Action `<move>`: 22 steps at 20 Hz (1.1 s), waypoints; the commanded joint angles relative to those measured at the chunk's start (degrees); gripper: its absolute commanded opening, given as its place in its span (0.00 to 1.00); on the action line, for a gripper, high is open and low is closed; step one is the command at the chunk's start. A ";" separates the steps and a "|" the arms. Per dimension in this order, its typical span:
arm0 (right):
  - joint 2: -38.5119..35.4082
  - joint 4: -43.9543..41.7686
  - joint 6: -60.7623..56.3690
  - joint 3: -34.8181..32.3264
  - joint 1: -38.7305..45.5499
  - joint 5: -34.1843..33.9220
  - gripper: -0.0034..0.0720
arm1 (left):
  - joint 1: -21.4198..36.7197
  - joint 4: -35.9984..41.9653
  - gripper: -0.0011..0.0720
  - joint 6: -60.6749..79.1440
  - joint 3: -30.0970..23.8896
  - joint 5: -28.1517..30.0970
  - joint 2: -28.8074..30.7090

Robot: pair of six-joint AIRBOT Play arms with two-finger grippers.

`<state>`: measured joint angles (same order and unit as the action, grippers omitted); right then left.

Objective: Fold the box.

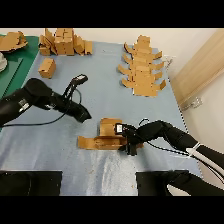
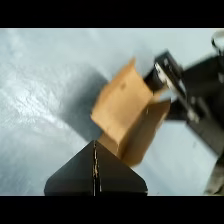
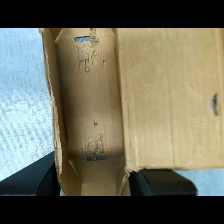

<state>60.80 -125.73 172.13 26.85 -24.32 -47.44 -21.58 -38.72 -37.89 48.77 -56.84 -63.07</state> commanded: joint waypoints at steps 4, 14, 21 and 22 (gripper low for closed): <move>-0.04 -0.02 -0.02 -0.02 -0.02 0.00 0.53 | -10.99 -14.88 0.44 23.23 -12.79 -0.17 14.84; -0.04 -0.02 -0.02 -0.02 -0.02 0.00 0.53 | -24.50 -16.57 0.88 14.14 -13.35 16.06 4.09; -0.04 -0.02 -0.02 -0.02 -0.02 0.00 0.53 | -24.39 -16.61 0.88 10.80 -13.11 19.39 3.10; -0.04 -0.02 -0.02 -0.02 -0.02 0.00 0.53 | -24.46 -16.52 0.88 10.80 -13.11 19.39 2.69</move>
